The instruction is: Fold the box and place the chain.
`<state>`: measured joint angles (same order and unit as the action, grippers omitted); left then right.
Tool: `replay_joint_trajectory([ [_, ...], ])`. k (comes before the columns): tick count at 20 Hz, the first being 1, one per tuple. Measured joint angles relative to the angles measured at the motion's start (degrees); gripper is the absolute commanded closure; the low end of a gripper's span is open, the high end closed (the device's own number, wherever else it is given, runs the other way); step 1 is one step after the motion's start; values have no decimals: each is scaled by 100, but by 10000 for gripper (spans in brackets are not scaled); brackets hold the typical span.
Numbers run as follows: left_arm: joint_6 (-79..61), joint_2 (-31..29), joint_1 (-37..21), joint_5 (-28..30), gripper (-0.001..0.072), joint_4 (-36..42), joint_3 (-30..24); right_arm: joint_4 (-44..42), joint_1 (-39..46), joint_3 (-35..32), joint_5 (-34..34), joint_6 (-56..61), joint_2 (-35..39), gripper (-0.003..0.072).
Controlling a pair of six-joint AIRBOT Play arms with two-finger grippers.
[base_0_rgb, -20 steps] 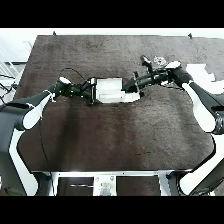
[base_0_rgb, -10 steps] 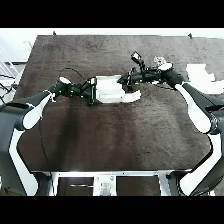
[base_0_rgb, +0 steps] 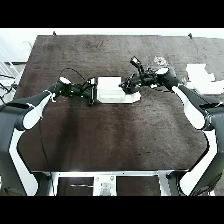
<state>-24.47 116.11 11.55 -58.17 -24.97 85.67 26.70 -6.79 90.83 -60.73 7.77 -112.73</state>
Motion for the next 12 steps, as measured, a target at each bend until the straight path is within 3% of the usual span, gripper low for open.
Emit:
replay_joint_trajectory([
  [12,2,0,4,7,288,4,-2,140,15,-24,-236,109,74,657],
])
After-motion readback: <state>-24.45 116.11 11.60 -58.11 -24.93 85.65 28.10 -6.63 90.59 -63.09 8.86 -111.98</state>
